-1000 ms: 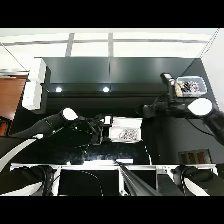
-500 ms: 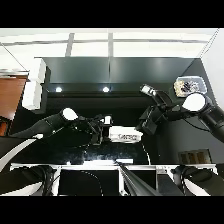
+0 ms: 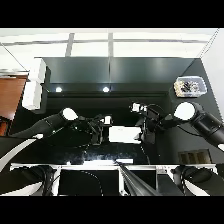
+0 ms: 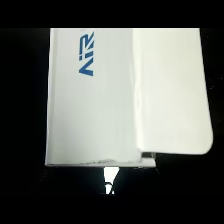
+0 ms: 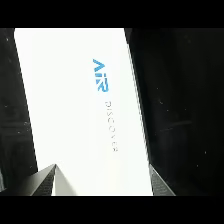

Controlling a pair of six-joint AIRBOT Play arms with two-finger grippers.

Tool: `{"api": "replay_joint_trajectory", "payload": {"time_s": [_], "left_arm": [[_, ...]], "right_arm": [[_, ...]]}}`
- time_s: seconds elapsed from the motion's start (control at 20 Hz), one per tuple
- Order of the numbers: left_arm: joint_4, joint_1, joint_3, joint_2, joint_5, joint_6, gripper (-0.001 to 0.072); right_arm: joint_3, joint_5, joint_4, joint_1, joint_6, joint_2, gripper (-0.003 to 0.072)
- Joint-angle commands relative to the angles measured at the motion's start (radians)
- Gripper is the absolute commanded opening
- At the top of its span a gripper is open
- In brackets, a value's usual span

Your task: Fold the box and place the chain.

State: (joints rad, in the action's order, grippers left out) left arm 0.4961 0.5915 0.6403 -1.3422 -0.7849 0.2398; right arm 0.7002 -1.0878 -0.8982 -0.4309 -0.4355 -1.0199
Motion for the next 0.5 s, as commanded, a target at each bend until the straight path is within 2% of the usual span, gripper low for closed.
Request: {"api": "replay_joint_trajectory", "payload": {"time_s": [0.0, 0.45], "left_arm": [[0.0, 0.001, 0.001, -0.001, 0.0, 0.0, 0.052], [0.0, 0.001, 0.001, -0.001, 0.0, 0.0, 0.0519]], "right_arm": [[-0.011, 0.024, -0.001, -0.008, 0.042, 0.001, 0.072], [-0.012, 0.029, -0.001, -0.008, 0.097, 0.001, 0.072]]}}
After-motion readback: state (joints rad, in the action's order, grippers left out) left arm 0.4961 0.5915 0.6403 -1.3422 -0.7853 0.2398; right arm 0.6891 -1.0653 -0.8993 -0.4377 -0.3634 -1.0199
